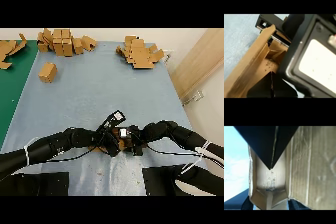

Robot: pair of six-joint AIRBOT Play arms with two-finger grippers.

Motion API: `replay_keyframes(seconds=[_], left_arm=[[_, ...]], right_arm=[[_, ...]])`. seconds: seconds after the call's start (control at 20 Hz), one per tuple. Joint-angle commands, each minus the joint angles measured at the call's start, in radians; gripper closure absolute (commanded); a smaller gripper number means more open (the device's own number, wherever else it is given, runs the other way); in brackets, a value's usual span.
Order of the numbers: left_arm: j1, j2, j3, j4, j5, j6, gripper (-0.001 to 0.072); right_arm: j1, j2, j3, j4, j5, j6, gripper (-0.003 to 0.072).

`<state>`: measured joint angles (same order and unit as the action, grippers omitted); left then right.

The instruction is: Fold the box.

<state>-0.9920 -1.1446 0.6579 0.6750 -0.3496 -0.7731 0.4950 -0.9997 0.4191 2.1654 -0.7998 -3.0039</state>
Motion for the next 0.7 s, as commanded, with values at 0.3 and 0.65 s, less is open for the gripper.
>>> replay_keyframes(seconds=[0.3, 0.65], left_arm=[[0.012, 0.043, -0.009, -0.006, 0.037, 0.043, 0.07], [0.18, 0.042, -0.03, -0.142, -0.032, 0.043, 0.07]], right_arm=[[-0.001, -0.001, 0.0, 0.003, 0.005, 0.002, 0.0179], [-0.001, -0.011, -0.002, 0.003, 0.005, 0.002, 0.018]])
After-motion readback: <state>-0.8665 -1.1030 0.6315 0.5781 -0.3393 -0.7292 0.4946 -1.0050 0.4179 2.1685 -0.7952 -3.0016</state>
